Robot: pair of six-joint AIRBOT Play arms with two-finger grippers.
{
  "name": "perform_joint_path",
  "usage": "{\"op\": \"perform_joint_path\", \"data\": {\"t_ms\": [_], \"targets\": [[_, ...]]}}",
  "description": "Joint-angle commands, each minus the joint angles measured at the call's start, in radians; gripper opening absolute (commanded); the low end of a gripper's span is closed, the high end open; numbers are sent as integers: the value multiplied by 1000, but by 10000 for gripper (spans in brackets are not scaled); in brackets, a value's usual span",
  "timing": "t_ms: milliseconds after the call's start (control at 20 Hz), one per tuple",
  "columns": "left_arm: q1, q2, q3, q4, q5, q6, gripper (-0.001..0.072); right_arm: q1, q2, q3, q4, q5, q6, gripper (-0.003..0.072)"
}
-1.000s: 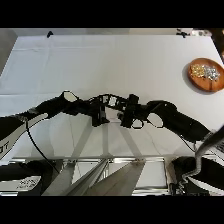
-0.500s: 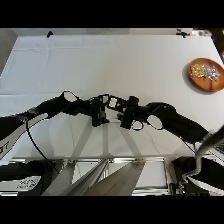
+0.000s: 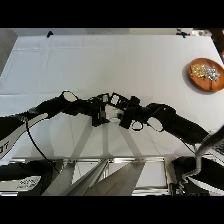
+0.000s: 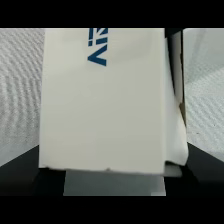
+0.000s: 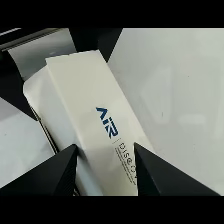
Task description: Fold the box and place the chain.
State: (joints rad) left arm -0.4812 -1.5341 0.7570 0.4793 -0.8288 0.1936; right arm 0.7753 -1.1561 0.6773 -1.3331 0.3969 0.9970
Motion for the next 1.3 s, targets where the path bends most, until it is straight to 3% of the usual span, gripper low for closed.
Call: {"op": "perform_joint_path", "data": {"t_ms": [0,450,750,1000,1250], "targets": [[0,0,0,7,2,8,254,-1,18,2,4,-44,16,394],[0,0,0,7,2,8,254,-1,42,-1,-23,-12,-10,394],[0,0,0,7,2,8,254,-1,42,-76,-32,-87,2,392],[0,0,0,7,2,8,254,-1,43,-79,-32,-172,2,387],[0,0,0,7,2,8,254,-1,60,-79,-36,-180,-3,386]]}}
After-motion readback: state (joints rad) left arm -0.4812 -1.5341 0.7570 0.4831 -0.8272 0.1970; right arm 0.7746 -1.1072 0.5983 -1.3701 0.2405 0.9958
